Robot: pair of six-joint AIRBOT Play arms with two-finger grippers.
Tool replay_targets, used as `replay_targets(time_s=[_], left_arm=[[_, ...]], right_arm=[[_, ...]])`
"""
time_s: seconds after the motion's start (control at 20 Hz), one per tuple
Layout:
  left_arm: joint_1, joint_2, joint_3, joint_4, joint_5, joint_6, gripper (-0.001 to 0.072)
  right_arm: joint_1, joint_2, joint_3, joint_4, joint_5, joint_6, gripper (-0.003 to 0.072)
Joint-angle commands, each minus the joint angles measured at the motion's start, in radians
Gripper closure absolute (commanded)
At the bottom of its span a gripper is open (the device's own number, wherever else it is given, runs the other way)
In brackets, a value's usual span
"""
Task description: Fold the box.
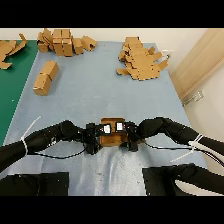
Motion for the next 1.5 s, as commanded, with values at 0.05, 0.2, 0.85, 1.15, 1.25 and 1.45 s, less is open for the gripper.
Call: replay_targets(time_s=[0.05,0.2,0.85,1.15,1.25,1.45], left_arm=[[0.0,-0.001,0.001,0.0,0.006,0.0,0.0148],[0.0,-0.001,0.001,0.0,0.006,0.0,0.0147],[0.0,0.0,0.001,0.001,0.006,-0.001,0.0147],[0.0,0.0,0.001,0.001,0.006,-0.001,0.0147],[0.0,0.0,0.001,0.001,0.006,-0.001,0.0147],[0.0,0.0,0.001,0.001,0.006,-0.001,0.0147]], right_arm=[[0.0,0.0,0.0,0.0,0.0,0.0,0.0177],[0.0,0.0,0.0,0.0,0.0,0.0,0.0176],[0.0,0.0,0.0,0.0,0.0,0.0,0.0176],[0.0,0.0,0.0,0.001,-0.026,0.0,0.0176],[0.0,0.0,0.001,0.002,-0.062,0.0,0.0093],[0.0,0.021,0.014,-0.021,-0.089,0.009,-0.0034]])
